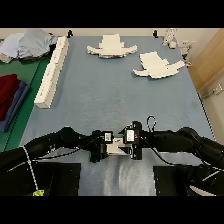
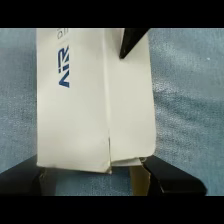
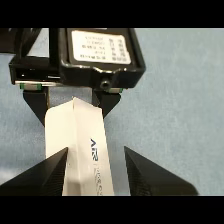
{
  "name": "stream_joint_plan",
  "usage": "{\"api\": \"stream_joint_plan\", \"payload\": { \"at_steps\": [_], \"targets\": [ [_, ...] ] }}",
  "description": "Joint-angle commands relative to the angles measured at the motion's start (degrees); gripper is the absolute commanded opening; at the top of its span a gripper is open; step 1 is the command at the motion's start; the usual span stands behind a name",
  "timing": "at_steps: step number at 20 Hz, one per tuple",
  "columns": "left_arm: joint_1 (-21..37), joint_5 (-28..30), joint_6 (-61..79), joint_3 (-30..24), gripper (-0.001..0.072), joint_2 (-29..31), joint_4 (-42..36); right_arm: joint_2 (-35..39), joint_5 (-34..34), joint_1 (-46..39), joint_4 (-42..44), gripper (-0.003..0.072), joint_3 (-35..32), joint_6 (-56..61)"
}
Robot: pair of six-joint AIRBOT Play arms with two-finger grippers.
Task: Fold the box.
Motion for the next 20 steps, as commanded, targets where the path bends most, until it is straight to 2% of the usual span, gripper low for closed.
{"api": "stream_joint_plan", "payload": {
  "at_steps": [1, 6, 17, 18, 19, 20],
  "targets": [
    [0.04, 0.02, 0.04, 0.04, 0.0611, 0.00, 0.02, -0.22, -0.76, 0.09, -2.21, 0.0520, 0.11, -0.02],
    [0.07, 0.02, 0.07, 0.04, 0.0612, 0.00, 0.02, -2.40, 0.68, 0.09, -2.51, 0.0519, 0.13, -1.97],
    [0.04, 0.02, 0.04, 0.04, 0.0611, 0.00, 0.02, -2.03, -0.44, 0.20, -1.73, 0.0519, 0.24, -1.97],
    [0.04, 0.02, 0.04, 0.04, 0.0611, 0.00, 0.02, -2.03, -1.11, 0.20, -1.70, 0.0505, 0.24, -1.97],
    [0.04, 0.02, 0.04, 0.04, 0.0611, 0.00, 0.02, -2.03, -2.08, 0.20, -1.70, 0.0400, 0.24, -1.97],
    [0.04, 0.02, 0.07, 0.04, 0.0611, 0.00, 0.02, -2.03, -3.26, 0.20, -1.66, 0.0347, 0.24, -1.95]
  ]
}}
